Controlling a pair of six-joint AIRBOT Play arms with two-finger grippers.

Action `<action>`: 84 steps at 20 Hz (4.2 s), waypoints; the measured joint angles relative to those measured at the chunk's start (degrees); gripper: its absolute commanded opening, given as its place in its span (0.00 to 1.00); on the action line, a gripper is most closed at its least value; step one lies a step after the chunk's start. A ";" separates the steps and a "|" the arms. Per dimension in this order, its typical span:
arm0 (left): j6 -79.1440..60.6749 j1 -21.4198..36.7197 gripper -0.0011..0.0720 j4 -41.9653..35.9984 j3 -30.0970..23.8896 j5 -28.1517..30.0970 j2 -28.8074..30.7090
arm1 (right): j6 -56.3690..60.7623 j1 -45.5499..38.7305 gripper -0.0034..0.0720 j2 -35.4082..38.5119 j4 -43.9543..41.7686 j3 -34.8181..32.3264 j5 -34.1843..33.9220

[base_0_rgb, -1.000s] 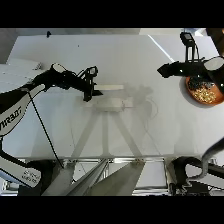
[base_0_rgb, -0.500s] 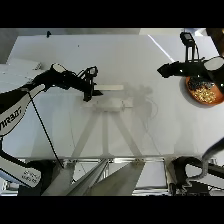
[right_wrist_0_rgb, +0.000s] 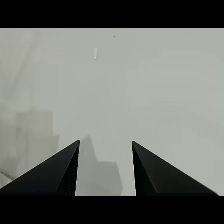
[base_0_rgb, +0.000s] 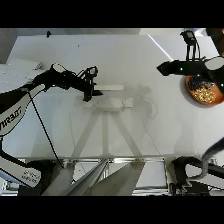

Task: Fold the box and place the chain.

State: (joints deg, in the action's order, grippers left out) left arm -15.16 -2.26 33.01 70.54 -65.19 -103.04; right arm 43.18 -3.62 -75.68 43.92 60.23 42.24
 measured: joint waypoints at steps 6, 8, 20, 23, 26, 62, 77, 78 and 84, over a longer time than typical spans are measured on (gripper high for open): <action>0.02 0.00 0.04 0.02 0.00 0.00 0.00 | -20.70 3.45 0.91 4.72 -7.50 0.68 9.73; 0.02 0.00 0.04 0.02 0.00 0.00 0.00 | -27.15 5.62 0.91 7.32 -8.26 0.72 13.70; 0.00 0.00 0.04 0.02 0.00 0.00 0.00 | -32.83 17.57 0.95 14.27 4.31 -2.78 25.68; 0.00 0.00 0.04 0.02 0.00 0.00 0.00 | -32.68 21.75 0.95 14.38 5.75 -9.53 16.65; 0.02 0.00 0.04 0.02 0.00 0.02 0.00 | -32.65 25.53 0.95 14.43 6.43 -15.52 8.81; -0.02 0.00 0.04 0.02 0.00 0.00 -0.02 | -33.94 27.36 0.95 -1.55 -6.36 -19.32 -18.62; -0.04 -0.02 0.04 -0.02 0.00 -0.31 -0.02 | -33.88 25.83 0.95 4.20 7.87 -19.21 -3.96; -0.07 -0.02 0.04 -0.02 0.00 -0.31 -0.02 | -34.29 26.16 0.95 4.72 7.45 -19.89 -3.50; -0.04 0.00 0.04 0.07 0.00 -0.04 -0.02 | -33.27 29.20 0.95 5.81 6.27 -22.23 -8.24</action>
State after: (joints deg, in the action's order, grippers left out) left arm -15.20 -2.26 33.08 70.54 -65.23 -103.07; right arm 9.91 25.58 -69.87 50.19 38.00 34.00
